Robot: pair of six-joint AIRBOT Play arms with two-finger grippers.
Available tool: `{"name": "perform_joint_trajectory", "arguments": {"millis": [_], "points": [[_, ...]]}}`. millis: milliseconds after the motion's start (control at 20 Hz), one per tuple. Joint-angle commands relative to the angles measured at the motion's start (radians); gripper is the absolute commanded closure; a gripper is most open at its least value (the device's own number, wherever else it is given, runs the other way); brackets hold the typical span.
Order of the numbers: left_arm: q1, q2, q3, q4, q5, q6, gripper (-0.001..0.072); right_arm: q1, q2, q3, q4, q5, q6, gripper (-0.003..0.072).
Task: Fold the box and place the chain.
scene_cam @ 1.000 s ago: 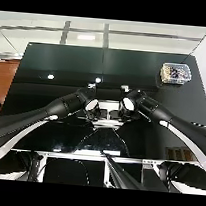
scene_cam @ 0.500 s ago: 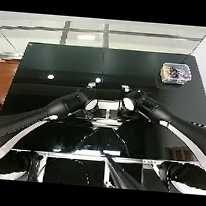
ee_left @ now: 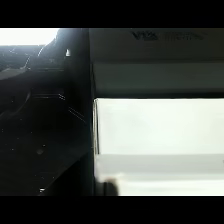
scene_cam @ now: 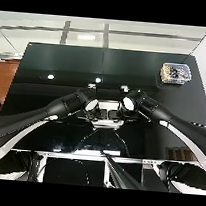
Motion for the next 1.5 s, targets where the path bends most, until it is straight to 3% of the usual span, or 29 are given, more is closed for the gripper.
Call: {"name": "perform_joint_trajectory", "arguments": {"millis": [0, 100, 150, 200, 250, 450, 550, 600, 650, 700, 900, 1100, 1250, 1450], "points": [[0.000, 0.000, 0.000, 0.000, 0.000, 0.000, 0.0684, 0.000, 0.000, 0.000, -0.019, 0.011, 0.005, 0.0298], [0.000, 0.000, 0.000, 0.000, 0.001, 0.000, 0.0684, 0.000, 0.000, 0.000, -0.022, 0.019, 0.002, 0.0318], [0.000, 0.000, 0.000, 0.000, 0.003, 0.000, 0.0684, 0.000, 0.000, 0.000, -0.022, 0.019, -0.001, 0.0470], [0.000, 0.000, 0.000, -0.001, 0.003, 0.000, 0.0684, 0.000, 0.000, 0.000, -0.022, 0.018, 0.000, 0.0524], [0.000, 0.000, 0.000, 0.000, 0.003, 0.000, 0.0684, 0.000, 0.000, 0.000, -0.022, 0.018, 0.000, 0.0660], [0.000, 0.000, 0.000, 0.000, 0.003, 0.000, 0.0684, 0.000, 0.000, 0.000, -0.020, 0.016, 0.000, 0.0677], [0.000, 0.000, 0.000, 0.000, 0.003, 0.000, 0.0684, 0.000, 0.000, 0.000, -0.019, 0.018, 0.013, 0.0673], [0.000, 0.000, 0.000, 0.000, 0.003, 0.000, 0.0684, 0.000, 0.000, 0.000, -0.019, 0.018, 0.014, 0.0575], [0.000, 0.000, 0.000, 0.000, 0.003, 0.000, 0.0684, 0.000, 0.001, 0.000, -0.022, 0.018, 0.014, 0.0384], [0.000, 0.000, 0.000, 0.000, 0.003, 0.000, 0.0684, -0.002, 0.003, 0.000, -0.022, 0.019, 0.013, 0.0286], [0.000, 0.000, 0.000, 0.000, 0.003, 0.000, 0.0684, -0.002, 0.064, 0.002, -0.046, 0.018, -0.009, 0.0286], [0.000, 0.000, 0.000, 0.000, -0.002, 0.000, 0.0684, -0.002, 0.253, 0.024, -0.137, 0.032, -0.014, 0.0286], [0.000, 0.000, 0.000, 0.000, -0.002, 0.000, 0.0684, -0.020, 0.428, 0.024, -0.348, 0.077, 0.003, 0.0286], [0.000, 0.000, 0.000, 0.000, 0.001, 0.000, 0.0684, -0.106, 0.552, 0.017, -0.872, 0.061, 0.130, 0.0288]]}}
